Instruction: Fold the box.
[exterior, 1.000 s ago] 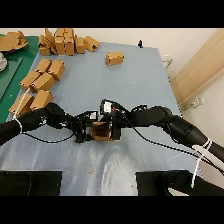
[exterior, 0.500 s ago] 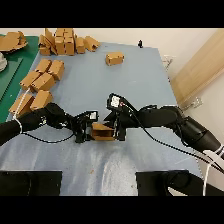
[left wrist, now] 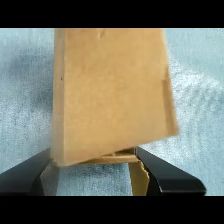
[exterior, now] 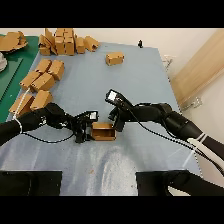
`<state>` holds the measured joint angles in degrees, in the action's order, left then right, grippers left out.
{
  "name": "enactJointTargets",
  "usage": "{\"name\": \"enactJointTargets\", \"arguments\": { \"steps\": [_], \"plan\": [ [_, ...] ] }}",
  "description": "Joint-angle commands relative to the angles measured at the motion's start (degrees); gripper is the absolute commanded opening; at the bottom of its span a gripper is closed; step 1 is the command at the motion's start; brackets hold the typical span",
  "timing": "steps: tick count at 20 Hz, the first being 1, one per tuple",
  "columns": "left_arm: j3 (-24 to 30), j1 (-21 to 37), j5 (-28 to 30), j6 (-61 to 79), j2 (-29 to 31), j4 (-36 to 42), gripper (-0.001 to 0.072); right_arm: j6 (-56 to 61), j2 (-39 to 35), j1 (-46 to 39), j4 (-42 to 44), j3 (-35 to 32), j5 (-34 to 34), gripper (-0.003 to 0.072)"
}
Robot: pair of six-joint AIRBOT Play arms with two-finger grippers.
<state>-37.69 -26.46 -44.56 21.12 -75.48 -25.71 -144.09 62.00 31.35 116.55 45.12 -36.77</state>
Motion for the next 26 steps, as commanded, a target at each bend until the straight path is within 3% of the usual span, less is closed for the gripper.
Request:
{"name": "enactJointTargets", "arguments": {
  "steps": [1,2,4,15,20,26],
  "plan": [
    [0.02,0.02,0.0,0.02,-0.02,0.0,0.0401,0.52,2.93,-0.04,0.28,0.04,0.72,0.0183],
    [0.02,0.02,0.0,0.02,-0.02,0.0,0.0401,0.52,2.91,0.11,0.52,0.04,0.48,0.0184],
    [0.02,0.02,0.0,0.02,-0.02,0.0,0.0401,0.37,2.71,0.2,2.1,0.04,-1.2,0.0352],
    [0.02,0.02,0.0,0.02,0.0,0.0,0.0401,-7.37,2.67,0.2,14.01,0.04,-9.05,0.0355],
    [0.02,0.02,0.0,0.02,0.0,0.0,0.0401,-14.86,2.67,0.28,16.28,0.04,-13.92,0.0355],
    [0.02,0.02,0.02,0.02,-0.02,0.0,0.0401,-20.48,2.99,2.47,15.63,0.04,-13.64,0.0355]
  ]
}}
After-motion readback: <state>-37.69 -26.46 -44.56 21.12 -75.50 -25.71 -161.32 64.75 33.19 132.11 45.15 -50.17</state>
